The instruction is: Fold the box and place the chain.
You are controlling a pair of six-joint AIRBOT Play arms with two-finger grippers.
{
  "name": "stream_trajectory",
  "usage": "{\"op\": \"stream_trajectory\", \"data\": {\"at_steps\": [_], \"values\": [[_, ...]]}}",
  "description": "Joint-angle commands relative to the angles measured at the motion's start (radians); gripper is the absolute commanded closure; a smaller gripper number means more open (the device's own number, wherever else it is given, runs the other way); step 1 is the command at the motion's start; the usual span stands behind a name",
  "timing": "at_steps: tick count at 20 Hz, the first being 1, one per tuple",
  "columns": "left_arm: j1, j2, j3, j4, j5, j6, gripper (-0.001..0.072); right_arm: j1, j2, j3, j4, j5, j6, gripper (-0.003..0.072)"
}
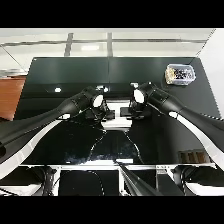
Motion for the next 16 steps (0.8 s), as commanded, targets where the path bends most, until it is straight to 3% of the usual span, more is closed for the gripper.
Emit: {"op": "stream_trajectory", "data": {"at_steps": [1, 8, 11, 16], "values": [[0.001, 0.000, 0.000, -0.004, 0.002, 0.000, 0.0682, 0.006, -0.024, 0.006, -0.010, 0.015, 0.022, 0.0393], [0.001, 0.000, 0.000, -0.004, 0.011, 0.000, 0.0682, 0.006, -0.046, 0.006, 0.014, 0.003, 0.040, 0.0395], [0.001, 0.000, 0.000, -0.004, 0.010, 0.000, 0.0682, 0.006, -0.046, 0.006, 0.019, 0.000, 0.040, 0.0672], [0.001, 0.000, 0.000, -0.005, 0.007, 0.000, 0.0682, 0.006, -0.045, 0.007, 0.018, 0.015, 0.039, 0.0671]]}}
